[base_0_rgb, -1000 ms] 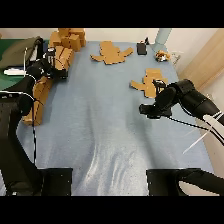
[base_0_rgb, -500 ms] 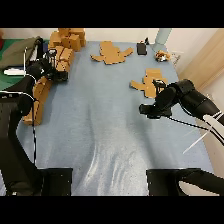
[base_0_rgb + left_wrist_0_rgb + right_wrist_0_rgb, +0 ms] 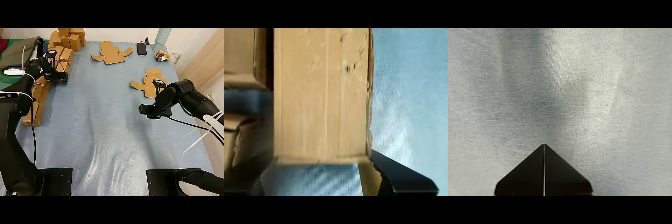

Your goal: Fold the box.

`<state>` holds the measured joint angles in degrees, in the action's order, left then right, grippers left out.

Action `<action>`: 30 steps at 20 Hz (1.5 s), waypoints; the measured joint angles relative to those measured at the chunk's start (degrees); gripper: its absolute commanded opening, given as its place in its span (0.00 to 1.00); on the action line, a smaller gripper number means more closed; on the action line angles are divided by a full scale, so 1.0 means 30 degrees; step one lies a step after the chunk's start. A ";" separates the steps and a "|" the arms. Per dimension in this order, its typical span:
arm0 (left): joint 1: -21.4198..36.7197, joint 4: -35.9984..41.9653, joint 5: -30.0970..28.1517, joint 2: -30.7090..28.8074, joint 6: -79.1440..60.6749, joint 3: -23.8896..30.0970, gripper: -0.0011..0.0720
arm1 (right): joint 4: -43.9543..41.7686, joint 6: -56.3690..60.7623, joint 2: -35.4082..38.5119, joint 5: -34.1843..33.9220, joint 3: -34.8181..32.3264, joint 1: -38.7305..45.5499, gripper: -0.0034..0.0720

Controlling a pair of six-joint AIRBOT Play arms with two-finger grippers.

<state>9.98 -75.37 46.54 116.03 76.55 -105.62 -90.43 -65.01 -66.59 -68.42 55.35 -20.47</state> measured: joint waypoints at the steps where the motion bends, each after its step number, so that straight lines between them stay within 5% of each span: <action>1: 0.0080 -0.0007 0.0648 -0.0240 0.0007 -0.0007 0.97 | 0.0000 0.0007 0.0000 0.0000 0.0000 0.0000 0.05; 6: 0.0204 0.0743 0.5676 -0.1865 0.0925 -0.0532 0.91 | 0.0000 0.0000 0.0000 0.0007 0.0000 0.0000 0.05; 8: 0.0204 0.1763 0.7584 -0.2477 0.1268 -0.0801 0.04 | 0.0000 0.0000 0.0000 0.0000 0.0000 0.0000 0.05; 15: -0.0423 0.7169 1.1307 -0.4415 0.0758 -0.1268 0.03 | 0.0000 0.0007 0.0000 0.0000 0.0000 0.0000 0.05; 20: -0.3971 0.6062 1.2611 -0.7380 -0.0313 0.0277 0.03 | 0.0000 0.0007 0.0000 0.0000 0.0000 0.0000 0.05; 23: -0.6419 0.5391 1.0950 -1.0200 -0.0969 0.3614 0.03 | 0.0000 0.0007 0.0000 0.0000 0.0000 -0.0007 0.05; 30: -1.0717 0.4969 0.3942 -1.8076 -0.2025 1.6007 0.03 | 0.0000 0.0007 0.0000 0.0007 0.0000 0.0000 0.05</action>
<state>-22.17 -60.47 58.37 61.80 70.48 -57.60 -90.43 -64.99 -66.59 -68.40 55.35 -20.47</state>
